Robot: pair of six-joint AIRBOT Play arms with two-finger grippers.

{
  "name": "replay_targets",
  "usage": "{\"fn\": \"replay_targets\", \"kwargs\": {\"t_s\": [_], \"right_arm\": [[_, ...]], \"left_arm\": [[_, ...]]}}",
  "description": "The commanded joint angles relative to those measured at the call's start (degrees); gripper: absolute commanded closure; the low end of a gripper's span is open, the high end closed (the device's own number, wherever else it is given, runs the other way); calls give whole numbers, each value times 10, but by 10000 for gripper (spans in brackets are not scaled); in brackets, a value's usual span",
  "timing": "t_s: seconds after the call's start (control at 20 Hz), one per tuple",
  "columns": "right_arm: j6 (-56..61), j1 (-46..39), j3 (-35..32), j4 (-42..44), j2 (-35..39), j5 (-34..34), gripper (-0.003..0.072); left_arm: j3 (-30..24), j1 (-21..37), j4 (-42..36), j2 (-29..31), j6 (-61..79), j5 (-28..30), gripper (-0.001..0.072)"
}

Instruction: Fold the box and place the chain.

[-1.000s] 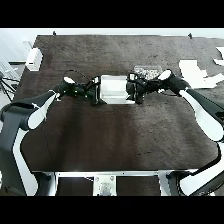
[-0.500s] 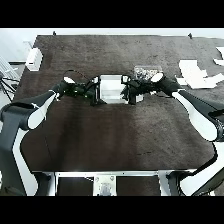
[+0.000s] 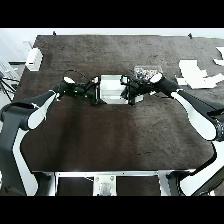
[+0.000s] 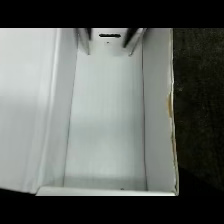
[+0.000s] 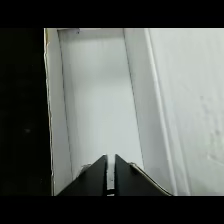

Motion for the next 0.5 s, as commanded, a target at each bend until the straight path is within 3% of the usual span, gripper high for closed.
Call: {"fn": "replay_targets", "kwargs": {"t_s": [0.0,0.2,0.25,0.45], "right_arm": [[19,-14,0,-19,7,35,637],[68,-43,0,-71,49,109,646],[72,-52,0,-70,64,117,677],[183,-99,0,-59,125,117,677]], "left_arm": [[0,0,0,0,0,0,200],[0,0,0,0,0,0,200],[0,0,0,0,0,0,200],[0,0,0,0,0,0,200]]}}
